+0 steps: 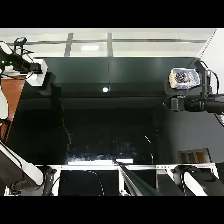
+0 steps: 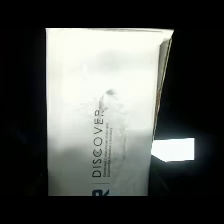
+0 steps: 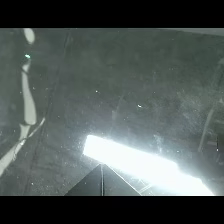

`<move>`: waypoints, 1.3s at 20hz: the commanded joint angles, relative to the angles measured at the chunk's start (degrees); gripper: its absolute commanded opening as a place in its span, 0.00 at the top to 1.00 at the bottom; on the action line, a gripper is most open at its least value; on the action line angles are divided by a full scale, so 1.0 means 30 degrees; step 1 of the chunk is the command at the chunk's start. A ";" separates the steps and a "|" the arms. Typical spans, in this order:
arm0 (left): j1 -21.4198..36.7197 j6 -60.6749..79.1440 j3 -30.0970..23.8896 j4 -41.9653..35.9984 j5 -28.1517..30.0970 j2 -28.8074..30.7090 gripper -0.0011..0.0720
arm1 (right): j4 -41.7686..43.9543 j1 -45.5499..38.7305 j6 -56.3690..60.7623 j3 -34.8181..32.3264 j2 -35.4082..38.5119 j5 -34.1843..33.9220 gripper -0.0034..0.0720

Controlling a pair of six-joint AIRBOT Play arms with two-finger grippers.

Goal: Fold the box and place the chain.

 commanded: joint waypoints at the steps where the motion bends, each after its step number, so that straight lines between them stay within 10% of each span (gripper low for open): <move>1: 0.0095 -0.0175 0.0597 0.0780 0.0510 -0.0845 0.01 | 0.0015 -0.0007 0.0117 -0.0007 0.0007 -0.0029 0.94; 6: -0.0313 -0.4218 0.1224 -0.0124 0.1800 0.2455 0.06 | 0.0146 0.0029 0.0102 -0.0007 -0.0007 -0.0765 0.94; 7: -0.0539 -0.4787 0.1078 -0.0525 0.0940 0.3300 0.35 | 0.0175 0.0160 0.0124 -0.0007 -0.0007 -0.1209 0.94; 8: -0.0823 -0.4830 0.0714 -0.1049 -0.0350 0.4240 0.88 | 0.0867 0.0481 0.0561 -0.0007 -0.0015 -0.2047 0.94; 9: -0.1122 -0.4823 -0.0138 -0.2149 -0.0801 0.5224 0.95 | 0.1872 0.0954 0.1173 -0.0007 -0.0015 -0.3242 0.94; 13: -0.3228 -0.0036 -0.6207 -0.9624 -0.0328 1.0207 0.96 | -0.0029 0.4277 0.1093 -0.0015 -0.0328 -0.8794 0.94; 20: -0.5938 0.0765 -2.3598 -0.8378 0.9202 2.1274 0.96 | -0.7810 0.4896 0.5952 -0.0393 -0.4728 -1.0120 0.94; 26: -0.4736 0.0685 -2.6716 -0.7031 0.8349 2.3445 0.95 | -0.9129 0.2878 0.7038 -0.0393 -0.5530 -0.9158 0.94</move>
